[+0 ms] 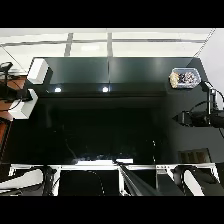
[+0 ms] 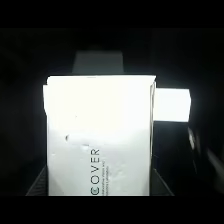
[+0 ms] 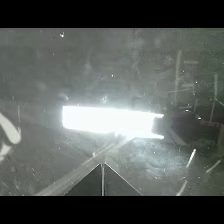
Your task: Fold the box and place the chain.
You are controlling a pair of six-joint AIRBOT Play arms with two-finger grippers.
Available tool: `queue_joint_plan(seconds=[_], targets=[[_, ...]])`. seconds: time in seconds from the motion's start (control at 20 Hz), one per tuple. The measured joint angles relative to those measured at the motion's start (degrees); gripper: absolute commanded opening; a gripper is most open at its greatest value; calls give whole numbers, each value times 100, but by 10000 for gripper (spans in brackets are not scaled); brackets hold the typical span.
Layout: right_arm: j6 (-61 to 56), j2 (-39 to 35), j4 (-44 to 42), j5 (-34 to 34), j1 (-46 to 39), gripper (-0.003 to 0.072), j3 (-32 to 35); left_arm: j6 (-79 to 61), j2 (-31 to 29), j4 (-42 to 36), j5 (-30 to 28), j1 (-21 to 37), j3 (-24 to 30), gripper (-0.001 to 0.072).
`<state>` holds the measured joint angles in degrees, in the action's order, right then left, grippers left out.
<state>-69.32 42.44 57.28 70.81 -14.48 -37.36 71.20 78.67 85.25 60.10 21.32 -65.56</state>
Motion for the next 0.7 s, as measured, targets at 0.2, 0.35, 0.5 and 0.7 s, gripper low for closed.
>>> queue_joint_plan(seconds=[0.2,0.35,0.5,0.7], targets=[[-299,0,-192,-155,0,16,0,-308,398,-249,-955,142,-127,337],[-431,0,-304,-219,0,17,0,-643,778,-474,-1303,142,-317,337],[-540,0,-352,-260,0,17,0,-815,1082,-632,-1513,136,-516,337],[-619,0,-380,-286,0,17,0,-942,1412,-778,-1596,136,-813,337]])
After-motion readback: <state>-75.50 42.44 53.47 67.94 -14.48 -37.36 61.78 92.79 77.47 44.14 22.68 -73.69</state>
